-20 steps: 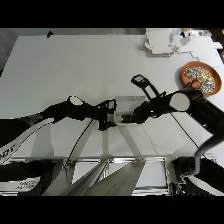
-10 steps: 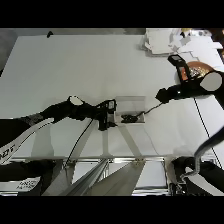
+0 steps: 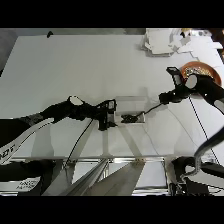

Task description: Fold the box and place the chain.

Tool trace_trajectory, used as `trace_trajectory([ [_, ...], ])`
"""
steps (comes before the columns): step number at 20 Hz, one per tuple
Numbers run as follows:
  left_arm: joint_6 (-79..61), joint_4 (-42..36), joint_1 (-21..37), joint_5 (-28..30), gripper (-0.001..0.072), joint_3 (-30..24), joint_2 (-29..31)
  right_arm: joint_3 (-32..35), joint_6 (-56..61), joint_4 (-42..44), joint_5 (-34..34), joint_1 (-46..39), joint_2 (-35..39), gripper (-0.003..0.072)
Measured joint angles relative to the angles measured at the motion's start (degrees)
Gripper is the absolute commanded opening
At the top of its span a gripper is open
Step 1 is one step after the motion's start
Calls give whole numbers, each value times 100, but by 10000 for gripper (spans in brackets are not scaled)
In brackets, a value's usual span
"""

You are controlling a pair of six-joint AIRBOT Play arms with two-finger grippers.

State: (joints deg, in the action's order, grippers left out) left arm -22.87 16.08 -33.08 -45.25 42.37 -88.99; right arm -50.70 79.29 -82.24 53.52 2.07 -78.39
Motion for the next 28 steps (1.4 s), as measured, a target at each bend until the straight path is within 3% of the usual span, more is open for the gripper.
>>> trace_trajectory([
  [4,0,0,0,0,208,0,0,0,20,-48,-192,-11,-205,320],
  [6,0,0,0,2,209,0,0,-2,24,-61,-201,-15,-295,130],
  [8,0,0,0,2,209,0,0,-7,20,-98,-177,-17,-334,19],
  [13,0,0,0,2,208,0,0,11,-109,-94,59,81,-61,18],
  [19,0,-2,0,2,208,0,0,7,-160,0,466,474,1438,18],
  [24,0,-2,0,2,208,0,0,7,-282,1191,745,1394,2726,18],
  [28,0,0,0,0,208,0,0,7,-278,1764,575,2308,3117,19],
])
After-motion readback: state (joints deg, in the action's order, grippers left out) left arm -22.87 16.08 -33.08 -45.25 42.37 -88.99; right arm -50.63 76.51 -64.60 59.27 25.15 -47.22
